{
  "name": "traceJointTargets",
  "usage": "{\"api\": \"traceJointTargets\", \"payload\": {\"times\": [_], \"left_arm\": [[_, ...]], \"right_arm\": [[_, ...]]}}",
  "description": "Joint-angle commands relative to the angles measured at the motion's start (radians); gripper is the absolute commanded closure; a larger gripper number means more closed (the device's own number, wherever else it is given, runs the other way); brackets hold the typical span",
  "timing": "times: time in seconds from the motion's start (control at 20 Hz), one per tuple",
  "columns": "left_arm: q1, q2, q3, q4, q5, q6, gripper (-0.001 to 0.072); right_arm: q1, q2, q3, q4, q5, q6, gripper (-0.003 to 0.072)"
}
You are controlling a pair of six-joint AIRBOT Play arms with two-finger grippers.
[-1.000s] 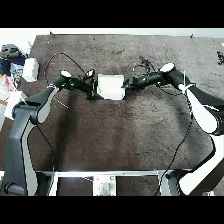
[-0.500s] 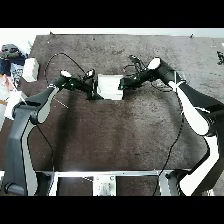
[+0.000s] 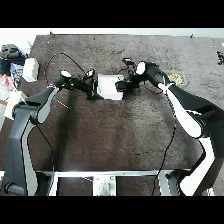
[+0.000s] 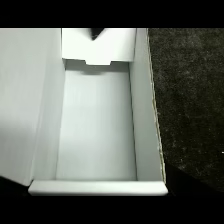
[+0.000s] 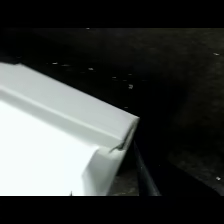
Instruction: Fold the box and place the chain.
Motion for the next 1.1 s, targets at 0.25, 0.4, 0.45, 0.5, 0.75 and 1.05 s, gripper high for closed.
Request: {"api": "traceJointTargets", "payload": {"times": [0.25, 0.4, 0.45, 0.5, 0.75, 1.05], "left_arm": [[0.001, -0.001, 0.0, 0.0, -0.001, 0.0, 0.0362], [0.001, -0.001, 0.0, 0.0, -0.001, 0.0, 0.0362], [0.001, -0.001, 0.0, 0.0, -0.001, 0.0, 0.0362], [0.001, -0.001, 0.0, 0.0, -0.002, 0.0, 0.0362], [0.001, -0.001, 0.0, 0.0, -0.001, 0.0, 0.0362], [0.001, -0.001, 0.0, 0.0, -0.001, 0.001, 0.0362]], "right_arm": [[0.102, -0.068, 0.16, -0.255, 0.12, 0.244, 0.0288], [0.112, -0.086, 0.162, -0.287, 0.152, 0.364, 0.0289], [0.112, -0.094, 0.162, -0.296, 0.157, 0.393, 0.0289], [0.113, -0.1, 0.162, -0.296, 0.154, 0.409, 0.0353], [0.113, -0.117, 0.162, -0.332, 0.146, 0.479, 0.0354], [0.117, -0.122, 0.162, -0.355, 0.134, 0.507, 0.0516]]}}
